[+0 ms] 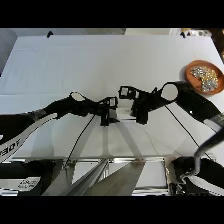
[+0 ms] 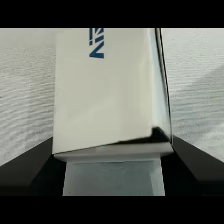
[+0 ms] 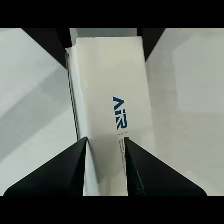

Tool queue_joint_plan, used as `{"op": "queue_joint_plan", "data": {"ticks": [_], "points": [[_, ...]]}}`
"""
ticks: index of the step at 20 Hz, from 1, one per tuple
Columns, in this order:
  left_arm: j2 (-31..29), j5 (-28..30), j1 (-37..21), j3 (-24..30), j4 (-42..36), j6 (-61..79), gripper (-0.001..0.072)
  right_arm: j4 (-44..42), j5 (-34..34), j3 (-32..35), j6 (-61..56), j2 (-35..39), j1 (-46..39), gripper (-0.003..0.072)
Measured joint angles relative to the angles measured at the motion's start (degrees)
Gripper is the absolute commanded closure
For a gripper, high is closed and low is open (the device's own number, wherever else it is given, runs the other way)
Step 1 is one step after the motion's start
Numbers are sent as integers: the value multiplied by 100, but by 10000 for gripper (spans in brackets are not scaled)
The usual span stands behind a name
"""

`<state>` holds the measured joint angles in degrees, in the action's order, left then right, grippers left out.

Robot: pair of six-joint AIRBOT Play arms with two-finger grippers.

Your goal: Fold the box and place the chain.

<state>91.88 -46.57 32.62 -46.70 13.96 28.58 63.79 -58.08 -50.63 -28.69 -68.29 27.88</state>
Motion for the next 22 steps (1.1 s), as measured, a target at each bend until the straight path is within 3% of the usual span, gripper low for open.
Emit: {"op": "queue_joint_plan", "data": {"ticks": [13,16,20,21,22], "points": [[-2,39,2,0,-22,-13,574,-188,195,4,52,109,0,425],[-2,61,2,0,-37,-26,574,-144,175,4,68,26,0,527],[0,72,0,0,-42,-26,574,-50,190,4,66,-11,2,557],[0,76,0,0,-44,-26,574,-22,192,4,63,-11,2,645],[0,96,0,0,-48,-28,574,-11,188,4,55,-4,7,661]]}}
